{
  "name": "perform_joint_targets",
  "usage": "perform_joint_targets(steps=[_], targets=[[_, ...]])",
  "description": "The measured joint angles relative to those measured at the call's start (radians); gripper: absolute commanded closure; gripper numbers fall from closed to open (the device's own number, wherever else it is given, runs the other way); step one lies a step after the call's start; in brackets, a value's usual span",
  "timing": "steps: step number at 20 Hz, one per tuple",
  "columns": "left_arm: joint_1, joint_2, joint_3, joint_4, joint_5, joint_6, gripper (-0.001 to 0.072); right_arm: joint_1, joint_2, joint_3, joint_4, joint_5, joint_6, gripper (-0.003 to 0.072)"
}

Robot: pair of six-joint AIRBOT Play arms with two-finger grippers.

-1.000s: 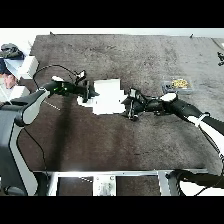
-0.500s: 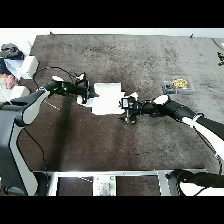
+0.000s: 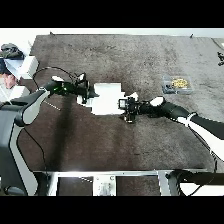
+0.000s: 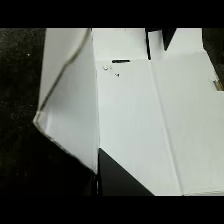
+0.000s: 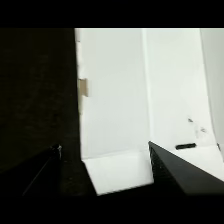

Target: Fold the box and place the chain.

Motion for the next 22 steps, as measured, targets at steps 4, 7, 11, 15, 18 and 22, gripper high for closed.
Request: perform_joint_targets(steps=[4, 7, 11, 15, 18, 22], targets=[[0.0, 0.0, 0.0, 0.0, 0.0, 0.001, 0.0697, 0.001, -0.002, 0.002, 0.004, -0.048, 0.011, 0.0085], [0.0, 0.0, 0.0, -0.001, 0.0, 0.001, 0.0697, -0.002, 0.005, 0.023, 0.014, -0.065, 0.043, 0.0084], [0.001, 0.0, 0.0, -0.001, 0.001, 0.001, 0.0697, -0.024, 0.01, 0.067, 0.019, -0.063, 0.076, 0.0083], [0.0, 0.0, 0.0, -0.001, 0.0, 0.002, 0.0697, -0.045, 0.01, 0.098, 0.003, -0.01, 0.087, 0.0083], [0.0, 0.0, 0.0, -0.001, 0.0, 0.002, 0.0697, -0.054, 0.005, 0.129, -0.003, 0.008, 0.091, 0.0083], [0.0, 0.0, 0.0, -0.001, 0.0, 0.002, 0.0697, -0.059, -0.024, 0.174, -0.045, 0.039, 0.121, 0.0083]])
